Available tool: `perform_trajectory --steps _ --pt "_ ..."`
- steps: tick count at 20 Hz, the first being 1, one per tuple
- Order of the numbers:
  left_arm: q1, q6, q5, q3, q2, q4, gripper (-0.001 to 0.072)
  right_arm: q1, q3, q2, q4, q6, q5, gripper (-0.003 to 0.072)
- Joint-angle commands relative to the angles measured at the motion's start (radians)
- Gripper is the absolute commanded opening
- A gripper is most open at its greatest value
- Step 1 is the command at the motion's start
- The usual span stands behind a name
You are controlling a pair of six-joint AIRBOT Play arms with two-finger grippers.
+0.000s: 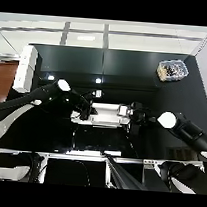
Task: Fold the box and place the chain.
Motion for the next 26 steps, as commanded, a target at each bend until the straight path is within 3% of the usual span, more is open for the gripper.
perform_trajectory --steps 1,10,13,20,26 --pt "0.000 0.002 -0.012 0.001 -0.002 -0.001 0.0028 -0.048 0.006 0.005 0.038 0.000 0.002 0.0706" --pt "-0.009 -0.056 0.008 0.001 -0.001 -0.001 0.0025 -0.092 0.006 -0.092 0.302 -0.266 0.055 0.0706" --pt "-0.010 -0.056 0.008 0.001 -0.001 -0.001 0.0025 -0.128 0.006 -0.126 0.356 -0.359 0.142 0.0706" --pt "-0.010 -0.056 0.010 0.001 -0.001 -0.001 0.0025 -0.129 0.006 -0.215 0.391 -0.538 0.150 0.0706" --pt "-0.010 -0.056 0.010 0.001 -0.001 -0.001 0.0025 -0.129 0.006 -0.253 0.391 -0.556 0.103 0.0706"
